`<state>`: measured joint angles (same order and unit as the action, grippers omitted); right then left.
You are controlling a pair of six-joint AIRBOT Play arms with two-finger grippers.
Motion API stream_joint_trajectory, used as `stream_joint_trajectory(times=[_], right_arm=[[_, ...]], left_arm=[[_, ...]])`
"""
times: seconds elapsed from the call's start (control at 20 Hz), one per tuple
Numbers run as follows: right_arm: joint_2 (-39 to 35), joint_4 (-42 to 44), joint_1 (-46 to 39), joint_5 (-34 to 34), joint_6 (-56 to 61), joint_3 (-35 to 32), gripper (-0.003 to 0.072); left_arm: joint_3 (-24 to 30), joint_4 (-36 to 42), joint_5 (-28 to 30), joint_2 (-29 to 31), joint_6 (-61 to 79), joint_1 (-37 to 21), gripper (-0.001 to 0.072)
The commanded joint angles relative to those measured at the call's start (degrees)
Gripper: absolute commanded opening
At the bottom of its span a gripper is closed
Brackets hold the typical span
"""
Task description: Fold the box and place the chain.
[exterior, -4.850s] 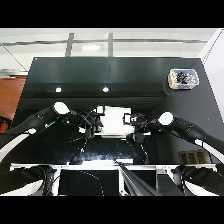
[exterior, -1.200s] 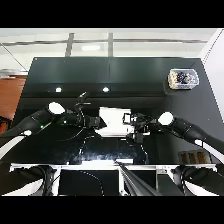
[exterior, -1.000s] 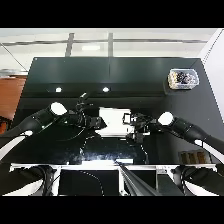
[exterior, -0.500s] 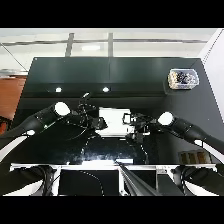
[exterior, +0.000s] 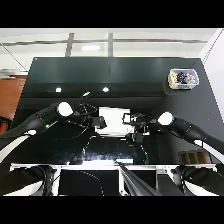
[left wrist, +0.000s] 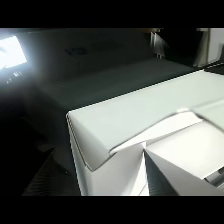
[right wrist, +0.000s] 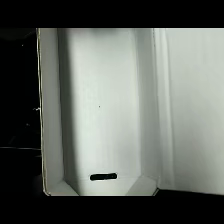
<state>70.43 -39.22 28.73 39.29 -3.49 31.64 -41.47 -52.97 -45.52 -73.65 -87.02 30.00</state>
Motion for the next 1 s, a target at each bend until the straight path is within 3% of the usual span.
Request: stream_joint_trajectory(times=[0.0, 0.15, 0.75, 0.8, 0.85, 0.95], right_arm=[[0.02, -0.02, 0.0, -0.15, 0.0, 0.0, 0.0467], [0.02, -0.02, 0.0, -0.15, 0.0, 0.0, 0.0467], [0.02, -0.02, 0.0, -0.17, 0.0, 0.0, 0.0468], [0.02, -0.02, 0.0, -0.17, 0.0, 0.0, 0.0467], [0.02, -0.02, 0.0, -0.17, 0.0, 0.0, 0.0467], [0.02, -0.04, 0.0, -0.17, 0.0, 0.02, 0.0467]], left_arm=[[-1.62, -3.65, 0.04, -0.02, -3.61, 2.1, 0.063], [-3.3, -8.26, -1.18, -0.02, -8.24, 3.32, 0.063], [-7.41, -14.62, -7.17, 0.0, -18.4, 6.78, 0.0621], [-7.41, -14.75, -7.69, 0.0, -18.43, 7.19, 0.0607], [-7.41, -14.91, -8.17, 0.0, -18.43, 7.67, 0.0539], [-7.41, -15.19, -8.68, 0.0, -19.04, 8.37, 0.0535]])
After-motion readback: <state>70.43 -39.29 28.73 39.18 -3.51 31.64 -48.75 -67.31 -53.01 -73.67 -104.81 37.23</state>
